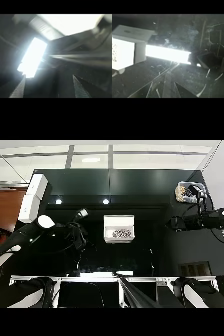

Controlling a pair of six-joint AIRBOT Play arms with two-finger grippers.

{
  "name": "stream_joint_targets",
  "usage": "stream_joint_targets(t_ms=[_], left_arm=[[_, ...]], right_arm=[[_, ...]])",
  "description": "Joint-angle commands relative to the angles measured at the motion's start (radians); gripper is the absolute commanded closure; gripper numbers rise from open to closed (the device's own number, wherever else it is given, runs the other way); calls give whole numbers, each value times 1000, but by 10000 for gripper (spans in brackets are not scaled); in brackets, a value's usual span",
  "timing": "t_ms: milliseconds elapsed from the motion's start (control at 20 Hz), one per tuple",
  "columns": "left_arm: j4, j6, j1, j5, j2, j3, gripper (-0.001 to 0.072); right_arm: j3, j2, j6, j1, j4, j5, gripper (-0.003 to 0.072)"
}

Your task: Fold the box and place the chain.

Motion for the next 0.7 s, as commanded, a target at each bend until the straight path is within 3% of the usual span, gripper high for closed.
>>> stream_joint_targets(t_ms=[0, 350, 650], left_arm=[[-87, 379, -56, 4, -49, 53, -11], [-212, 492, -43, -21, -223, 143, -11], [-243, 519, -53, 4, -245, 158, -9]], right_arm=[[0, 0, 10, -1, -3, -9, 351], [0, 0, 10, -1, -3, -4, 351], [0, 0, -9, 32, -38, 2, 351]])
